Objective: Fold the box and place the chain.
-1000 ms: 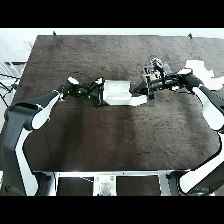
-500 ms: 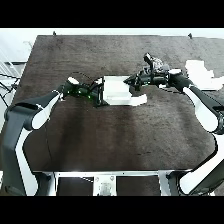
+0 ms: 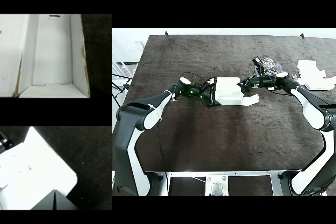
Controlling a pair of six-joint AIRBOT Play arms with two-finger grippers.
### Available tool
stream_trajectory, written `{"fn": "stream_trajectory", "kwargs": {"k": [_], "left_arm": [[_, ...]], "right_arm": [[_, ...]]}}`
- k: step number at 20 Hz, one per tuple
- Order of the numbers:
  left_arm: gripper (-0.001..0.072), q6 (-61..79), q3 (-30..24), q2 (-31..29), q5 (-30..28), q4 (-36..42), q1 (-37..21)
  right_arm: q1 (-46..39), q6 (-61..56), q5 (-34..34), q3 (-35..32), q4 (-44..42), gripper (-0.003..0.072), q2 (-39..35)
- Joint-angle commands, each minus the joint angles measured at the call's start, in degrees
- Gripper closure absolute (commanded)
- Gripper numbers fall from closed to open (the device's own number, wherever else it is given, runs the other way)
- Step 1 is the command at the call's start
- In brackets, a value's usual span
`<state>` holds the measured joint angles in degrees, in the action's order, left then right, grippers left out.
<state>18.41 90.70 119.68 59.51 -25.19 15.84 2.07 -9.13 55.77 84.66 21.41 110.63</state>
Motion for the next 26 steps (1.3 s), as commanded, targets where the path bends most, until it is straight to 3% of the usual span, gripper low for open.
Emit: {"fn": "stream_trajectory", "kwargs": {"k": [1,4,8,9,10,11,12,16,26], "left_arm": [[0.0298,0.02,-0.02,0.04,-0.07,-0.02,-0.04],[0.0298,0.02,-0.02,0.04,-0.07,-0.02,-0.04],[0.0298,0.0,-0.02,0.04,-0.07,-0.02,-0.04],[0.0298,0.0,-0.02,0.04,-0.07,-0.02,-0.04],[0.0298,0.02,-0.02,0.04,-0.09,-0.02,-0.04],[0.0298,0.02,-0.02,0.04,-0.07,-0.02,-0.04],[0.0298,0.0,-0.02,0.04,-0.07,-0.02,-0.04],[0.0298,0.02,-0.02,0.04,-0.07,-0.02,-0.04],[0.0298,0.0,-0.02,0.04,-0.07,-0.02,-0.04]], "right_arm": [[-0.26,-0.76,0.85,1.03,0.7,0.0673,0.09],[-0.72,1.25,4.22,1.29,1.03,0.0674,-3.74],[-1.49,1.4,7.78,-1.05,11.32,0.0674,-12.96],[-1.55,1.57,7.74,-2.38,15.43,0.0619,-15.45],[-1.55,2.36,7.74,-3.54,19.12,0.044,-17.16],[-1.55,3.87,7.74,-4.68,22.08,0.02,-18.05],[-1.53,5.68,7.74,-5.49,23.54,0.0117,-18.12],[-1.44,12.68,7.72,-7.52,24.3,0.0116,-15.52],[-0.55,13.55,6.86,-7.52,24.09,0.0117,-9.16]]}}
